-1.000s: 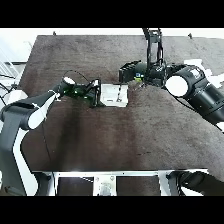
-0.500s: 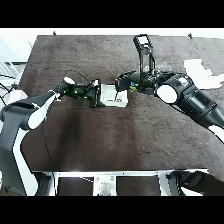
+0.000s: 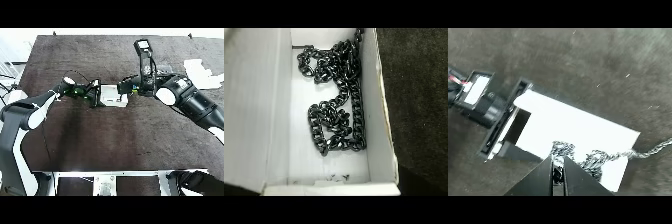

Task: Fold the box and place the chain.

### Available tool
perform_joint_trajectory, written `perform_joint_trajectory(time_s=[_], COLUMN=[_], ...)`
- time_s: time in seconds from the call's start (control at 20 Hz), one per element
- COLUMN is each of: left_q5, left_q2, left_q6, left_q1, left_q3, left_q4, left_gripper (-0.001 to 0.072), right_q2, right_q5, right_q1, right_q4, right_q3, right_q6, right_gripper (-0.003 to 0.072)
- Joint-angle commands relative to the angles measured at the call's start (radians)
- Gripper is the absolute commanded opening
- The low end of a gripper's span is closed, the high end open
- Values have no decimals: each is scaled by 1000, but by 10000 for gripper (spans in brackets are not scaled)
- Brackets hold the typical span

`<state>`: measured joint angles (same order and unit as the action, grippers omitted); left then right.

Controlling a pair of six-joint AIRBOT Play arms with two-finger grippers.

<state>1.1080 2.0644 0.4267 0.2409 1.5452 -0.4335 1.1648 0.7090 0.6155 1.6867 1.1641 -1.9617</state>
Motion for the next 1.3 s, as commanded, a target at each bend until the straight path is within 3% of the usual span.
perform_joint_trajectory(time_s=[0.0,0.5,1.0,1.25], left_q5=[0,0,0,0], left_q2=[0,0,0,0], left_q6=[0,0,0,0], left_q1=[-1,-1,-1,-1], left_q3=[0,0,0,0], left_q4=[0,0,0,0], left_gripper=[349,349,349,349], right_q2=[34,246,192,223], right_q5=[-26,-282,-283,-283], right_q1=[25,42,26,27], right_q4=[-11,-26,-19,-30], right_q3=[-3,-2,106,43], right_q6=[-37,-46,6,-3], right_gripper=[17,17,18,18])
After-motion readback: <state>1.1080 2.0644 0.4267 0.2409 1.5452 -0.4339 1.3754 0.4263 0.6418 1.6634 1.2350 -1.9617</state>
